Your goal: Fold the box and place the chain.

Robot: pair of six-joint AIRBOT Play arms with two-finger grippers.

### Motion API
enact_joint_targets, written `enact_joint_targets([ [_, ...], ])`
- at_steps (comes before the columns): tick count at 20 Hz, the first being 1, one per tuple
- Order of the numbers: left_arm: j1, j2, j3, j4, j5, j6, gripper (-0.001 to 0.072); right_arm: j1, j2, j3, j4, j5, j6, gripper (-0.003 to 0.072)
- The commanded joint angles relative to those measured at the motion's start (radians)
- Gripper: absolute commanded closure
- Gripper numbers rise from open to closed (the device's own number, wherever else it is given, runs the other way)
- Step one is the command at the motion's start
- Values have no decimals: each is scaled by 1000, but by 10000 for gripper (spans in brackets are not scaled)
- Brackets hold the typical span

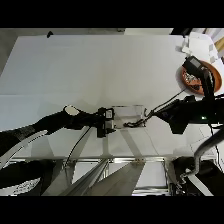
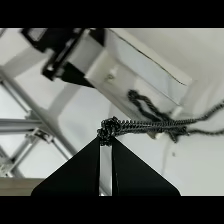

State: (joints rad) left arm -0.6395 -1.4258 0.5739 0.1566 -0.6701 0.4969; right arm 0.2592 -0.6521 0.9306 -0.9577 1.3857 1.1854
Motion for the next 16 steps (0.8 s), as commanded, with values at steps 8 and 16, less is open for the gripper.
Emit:
enact_joint_targets([
  [8, 0, 0, 1, 0, 0, 0, 397, 48, -43, -8, 106, -197, -94, 672],
  [16, 0, 0, 1, 0, 0, 0, 397, 164, -270, -116, 97, -280, -164, 672],
])
